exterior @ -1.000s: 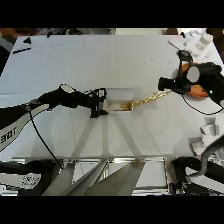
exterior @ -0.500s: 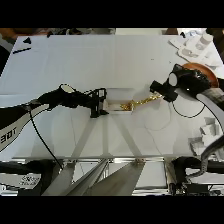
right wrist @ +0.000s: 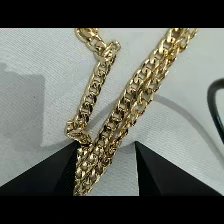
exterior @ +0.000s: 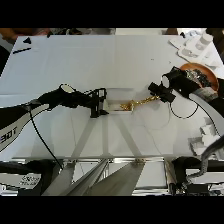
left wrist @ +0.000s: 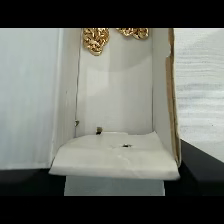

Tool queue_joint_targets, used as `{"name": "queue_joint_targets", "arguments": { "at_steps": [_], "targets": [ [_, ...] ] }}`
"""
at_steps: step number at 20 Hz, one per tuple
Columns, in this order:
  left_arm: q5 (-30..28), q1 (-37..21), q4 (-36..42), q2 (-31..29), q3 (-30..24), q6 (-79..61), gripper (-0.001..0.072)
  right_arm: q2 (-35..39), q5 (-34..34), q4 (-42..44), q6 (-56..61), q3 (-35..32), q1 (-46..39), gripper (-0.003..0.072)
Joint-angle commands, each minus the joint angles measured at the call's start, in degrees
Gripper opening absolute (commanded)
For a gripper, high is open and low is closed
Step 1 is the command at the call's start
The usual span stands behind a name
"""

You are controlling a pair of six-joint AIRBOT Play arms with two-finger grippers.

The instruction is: Fold the box and place the chain.

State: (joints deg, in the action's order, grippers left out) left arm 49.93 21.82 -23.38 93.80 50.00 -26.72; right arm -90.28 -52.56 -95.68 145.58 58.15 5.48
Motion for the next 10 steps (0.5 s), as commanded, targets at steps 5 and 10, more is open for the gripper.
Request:
{"name": "queue_joint_targets", "arguments": {
  "at_steps": [5,10],
  "targets": [
    [0.02,0.00,0.00,-0.02,0.02,-0.02,0.0318,7.67,3.74,-3.50,-9.70,-0.07,0.22,0.0015],
    [0.00,0.00,-0.02,-0.02,0.00,-0.02,0.0318,14.25,3.30,-3.37,-11.19,-0.07,0.63,0.0016]
  ]
}}
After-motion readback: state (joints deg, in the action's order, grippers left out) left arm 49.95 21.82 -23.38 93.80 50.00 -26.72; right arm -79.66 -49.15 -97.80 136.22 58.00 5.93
